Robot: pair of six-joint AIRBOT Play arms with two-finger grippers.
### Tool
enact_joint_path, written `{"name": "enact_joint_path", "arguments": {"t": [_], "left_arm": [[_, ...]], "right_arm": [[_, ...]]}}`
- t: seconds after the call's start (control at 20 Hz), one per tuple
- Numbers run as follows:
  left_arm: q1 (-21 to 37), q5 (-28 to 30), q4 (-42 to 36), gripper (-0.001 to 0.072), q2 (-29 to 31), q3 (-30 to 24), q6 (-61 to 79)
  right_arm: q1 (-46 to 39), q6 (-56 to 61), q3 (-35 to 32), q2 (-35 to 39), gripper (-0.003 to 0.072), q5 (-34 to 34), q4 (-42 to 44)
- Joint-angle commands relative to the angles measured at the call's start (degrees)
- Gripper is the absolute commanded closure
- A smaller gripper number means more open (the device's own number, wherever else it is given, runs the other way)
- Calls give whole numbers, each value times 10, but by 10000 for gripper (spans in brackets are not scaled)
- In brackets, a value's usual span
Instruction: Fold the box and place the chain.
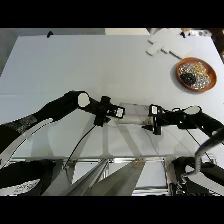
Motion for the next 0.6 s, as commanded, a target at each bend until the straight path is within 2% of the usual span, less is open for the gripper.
{"name": "enact_joint_path", "arguments": {"t": [0.0, 0.1, 0.15, 0.35, 0.55], "left_arm": [[-5, 7, -40, 299, -4, 0, 15], [-9, 7, -65, 319, -4, 0, 27], [-11, 4, -77, 371, -4, 0, 29], [-12, -39, -78, 374, -4, 0, 28], [-12, -39, -78, 382, -4, 0, 28]], "right_arm": [[0, 0, 0, 0, 280, 0, 0], [0, 0, 0, 0, 280, 0, 0], [0, 0, 0, 0, 280, 0, 0], [0, 0, 0, 0, 280, 0, 0], [0, 0, 0, 0, 280, 0, 0]]}}
